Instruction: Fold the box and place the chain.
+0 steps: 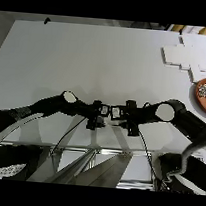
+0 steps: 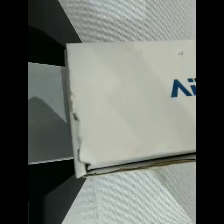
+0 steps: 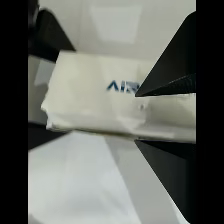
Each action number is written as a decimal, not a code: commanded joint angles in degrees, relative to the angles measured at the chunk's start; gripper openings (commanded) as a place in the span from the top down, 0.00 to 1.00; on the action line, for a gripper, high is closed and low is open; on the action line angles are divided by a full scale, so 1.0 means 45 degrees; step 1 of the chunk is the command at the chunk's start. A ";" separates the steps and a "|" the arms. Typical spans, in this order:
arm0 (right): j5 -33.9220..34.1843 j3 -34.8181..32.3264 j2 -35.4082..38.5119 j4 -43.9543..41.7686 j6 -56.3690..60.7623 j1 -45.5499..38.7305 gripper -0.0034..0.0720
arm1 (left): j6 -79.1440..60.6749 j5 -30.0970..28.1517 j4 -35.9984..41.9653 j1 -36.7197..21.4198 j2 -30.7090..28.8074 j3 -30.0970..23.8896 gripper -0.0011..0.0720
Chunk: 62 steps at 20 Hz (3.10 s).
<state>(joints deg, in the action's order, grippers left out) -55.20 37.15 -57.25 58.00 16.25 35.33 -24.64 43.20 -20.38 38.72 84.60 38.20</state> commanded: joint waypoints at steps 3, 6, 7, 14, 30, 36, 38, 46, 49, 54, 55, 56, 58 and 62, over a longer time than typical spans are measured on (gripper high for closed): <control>-0.1020 -0.0005 0.0087 -0.0340 -0.0049 0.0015 0.56 | 0.0058 -0.0121 0.0049 -0.0015 -0.0010 0.0005 0.56; -0.0437 -0.0005 0.0359 -0.0355 -0.0010 0.0015 0.70 | 0.0058 -0.0121 0.0049 -0.0015 -0.0010 0.0005 0.56; -0.0189 -0.0005 0.0418 -0.0393 0.0097 -0.0010 0.71 | 0.0058 -0.0121 0.0044 -0.0015 -0.0010 0.0005 0.56; 0.0073 -0.0005 0.0355 -0.0704 0.0117 -0.0787 0.93 | 0.0058 -0.0117 0.0049 -0.0015 -0.0010 0.0005 0.56; 0.0792 -0.1122 -0.0622 -0.0937 -0.0389 -0.0787 0.93 | 0.0058 -0.0121 0.0049 -0.0015 -0.0010 0.0005 0.56; 0.0860 -0.1122 -0.0758 -0.0937 -0.0384 -0.0787 0.93 | 0.0058 -0.0117 0.0049 -0.0015 -0.0010 0.0005 0.56; 0.0763 -0.1112 -0.0486 -0.0816 -0.0267 -0.0792 0.93 | 0.0058 -0.0117 0.0049 -0.0015 -0.0010 0.0005 0.56; -0.0947 -0.1078 0.2560 0.5712 0.5833 -0.1758 0.93 | 0.0058 -0.0121 0.0049 -0.0015 -0.0010 0.0005 0.56; -0.2045 -0.1088 0.2535 0.6052 0.6071 -0.4692 0.93 | 0.0058 -0.0117 0.0049 -0.0015 -0.0010 0.0005 0.56; -0.1501 -0.1127 0.2414 0.4702 0.7237 -0.8553 0.93 | 0.0058 -0.0121 0.0049 -0.0015 -0.0010 0.0005 0.56; -0.1826 -0.1127 0.2341 0.4794 0.8582 -0.9020 0.93 | 0.0058 -0.0121 0.0049 -0.0015 -0.0010 0.0005 0.56; -0.2443 -0.1122 0.2341 0.4828 0.9802 -0.9369 0.93 | 0.0058 -0.0117 0.0049 -0.0015 -0.0010 0.0005 0.56; -0.3925 -0.1122 0.2341 0.4818 1.1094 -0.9598 0.93 | 0.0058 -0.0121 0.0049 -0.0015 -0.0010 0.0005 0.56; -0.4925 -0.1117 0.2341 0.4818 1.1094 -0.9598 0.93 | 0.0058 -0.0121 0.0049 -0.0015 -0.0010 0.0005 0.56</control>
<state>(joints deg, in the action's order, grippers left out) -72.77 32.12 -46.68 79.70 62.59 -6.72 -24.36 42.68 -20.14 38.70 84.60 38.20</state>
